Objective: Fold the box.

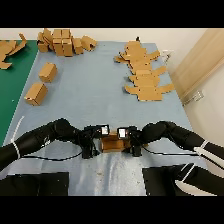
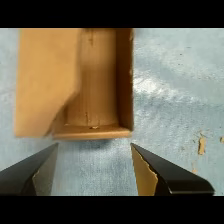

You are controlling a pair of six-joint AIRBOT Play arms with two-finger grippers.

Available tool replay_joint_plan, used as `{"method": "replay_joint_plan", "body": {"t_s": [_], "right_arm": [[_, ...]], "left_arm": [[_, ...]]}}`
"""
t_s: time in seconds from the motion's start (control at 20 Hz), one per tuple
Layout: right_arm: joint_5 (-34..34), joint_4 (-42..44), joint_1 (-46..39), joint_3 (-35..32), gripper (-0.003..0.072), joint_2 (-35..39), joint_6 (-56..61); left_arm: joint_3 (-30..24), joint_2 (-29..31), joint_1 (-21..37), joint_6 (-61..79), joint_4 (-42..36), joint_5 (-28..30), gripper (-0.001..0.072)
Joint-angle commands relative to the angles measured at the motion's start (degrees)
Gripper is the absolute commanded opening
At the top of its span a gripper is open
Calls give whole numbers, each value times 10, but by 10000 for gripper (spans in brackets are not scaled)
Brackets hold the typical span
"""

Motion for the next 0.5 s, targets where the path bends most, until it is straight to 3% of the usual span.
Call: {"method": "replay_joint_plan", "body": {"t_s": [0.0,0.45], "right_arm": [[1,0,0,0,510,0,0],[2,0,0,0,509,0,0]], "left_arm": [[0,1,-16,-6,-4,14,699],[0,-25,-16,-6,-43,28,700]]}}
